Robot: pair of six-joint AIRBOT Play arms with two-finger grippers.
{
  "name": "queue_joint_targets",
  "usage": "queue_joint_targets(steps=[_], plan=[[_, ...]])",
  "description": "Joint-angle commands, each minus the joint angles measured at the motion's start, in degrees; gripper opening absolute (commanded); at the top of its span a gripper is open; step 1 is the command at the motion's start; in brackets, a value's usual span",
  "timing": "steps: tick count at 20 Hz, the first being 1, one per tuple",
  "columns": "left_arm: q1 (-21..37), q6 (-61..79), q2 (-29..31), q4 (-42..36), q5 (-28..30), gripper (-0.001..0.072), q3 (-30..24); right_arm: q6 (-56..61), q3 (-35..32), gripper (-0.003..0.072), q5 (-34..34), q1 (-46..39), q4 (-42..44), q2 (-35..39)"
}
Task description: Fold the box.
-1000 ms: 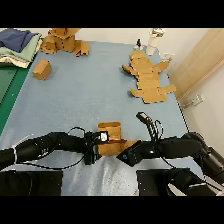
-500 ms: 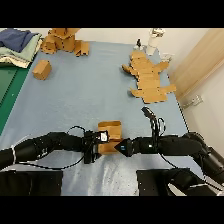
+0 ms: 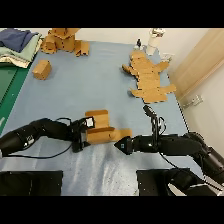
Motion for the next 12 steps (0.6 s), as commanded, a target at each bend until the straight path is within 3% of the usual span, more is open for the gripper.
queue_joint_targets(steps=[1, 4, 8, 12], plan=[[5.3, 0.7, 0.4, 6.7, 4.9, 0.0592, 2.4, 0.1, 0.0, 0.0699, 1.2, 0.0, 0.0, 0.0], [5.2, 0.7, 0.3, 7.5, 5.3, 0.0592, 3.7, 0.0, 0.0, 0.0699, 3.2, 0.0, 0.0, 0.0], [2.6, 0.7, 0.3, 6.0, 10.6, 0.0592, 3.8, 0.0, 0.0, 0.0699, 5.1, 0.0, -0.2, -0.9], [-5.6, 0.7, -0.5, 3.4, 5.6, 0.0592, 3.8, 0.0, 0.0, 0.0699, 5.5, 0.0, -0.2, -3.7]])
